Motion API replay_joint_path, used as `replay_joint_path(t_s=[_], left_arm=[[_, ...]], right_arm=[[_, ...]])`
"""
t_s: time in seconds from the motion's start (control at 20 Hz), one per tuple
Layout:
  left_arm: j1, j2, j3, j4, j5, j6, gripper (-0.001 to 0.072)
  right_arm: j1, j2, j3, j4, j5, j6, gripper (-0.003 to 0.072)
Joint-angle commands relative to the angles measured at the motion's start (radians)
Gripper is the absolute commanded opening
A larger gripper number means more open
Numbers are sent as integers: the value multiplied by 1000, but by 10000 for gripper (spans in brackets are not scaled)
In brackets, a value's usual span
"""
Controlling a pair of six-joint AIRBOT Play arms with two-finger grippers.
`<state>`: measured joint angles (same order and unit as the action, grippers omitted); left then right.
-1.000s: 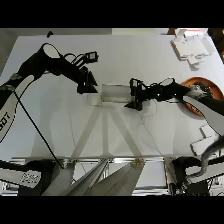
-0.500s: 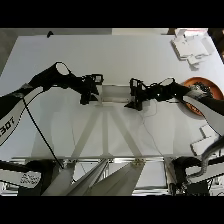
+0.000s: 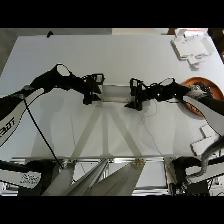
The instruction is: Fold the box and place the chain.
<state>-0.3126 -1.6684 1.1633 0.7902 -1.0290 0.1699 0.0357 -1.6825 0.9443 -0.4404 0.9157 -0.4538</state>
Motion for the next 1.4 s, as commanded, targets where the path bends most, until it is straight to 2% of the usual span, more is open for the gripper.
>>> replay_joint_path(t_s=[0.0,0.25,0.3,0.4,0.45,0.5,0.65,0.7,0.75,0.85,0.9,1.1,1.15,1.25,1.3,1.35], left_arm=[[-8,-2,-1,-16,-13,19,314],[-13,-3,-1,-23,-5,22,307],[-13,-6,-1,-32,-3,23,261],[-13,-13,-1,-47,9,23,253],[-13,-16,-1,-57,16,22,222],[-13,-16,-1,-71,25,21,147],[-13,-16,-1,-133,34,21,137],[-13,-16,-1,-140,28,21,145],[-13,-16,-1,-140,23,21,196],[-13,-16,-1,-140,12,21,384],[-13,-16,-1,-140,5,21,447],[-13,-16,-1,-139,-31,21,451],[-12,-15,-1,-138,-35,18,379],[-11,-3,-1,-104,-37,6,110],[-11,12,-1,-76,-38,5,9],[-10,31,-1,-52,-39,2,14]], right_arm=[[0,-1,1,0,1,0,522],[0,-1,1,0,1,0,522],[0,-1,1,0,1,0,522],[0,-1,1,0,1,0,522],[0,-1,1,0,1,0,522],[0,-1,1,0,1,0,522],[0,-1,1,0,1,0,522],[0,-1,1,0,1,0,522],[0,-1,1,0,1,0,522],[0,-1,1,0,1,0,522],[0,-1,1,0,1,0,522],[0,-1,1,0,1,0,522],[0,-1,1,0,1,0,522],[0,-1,1,0,1,0,522],[0,-1,1,0,1,0,522],[0,-1,1,0,1,0,522]])
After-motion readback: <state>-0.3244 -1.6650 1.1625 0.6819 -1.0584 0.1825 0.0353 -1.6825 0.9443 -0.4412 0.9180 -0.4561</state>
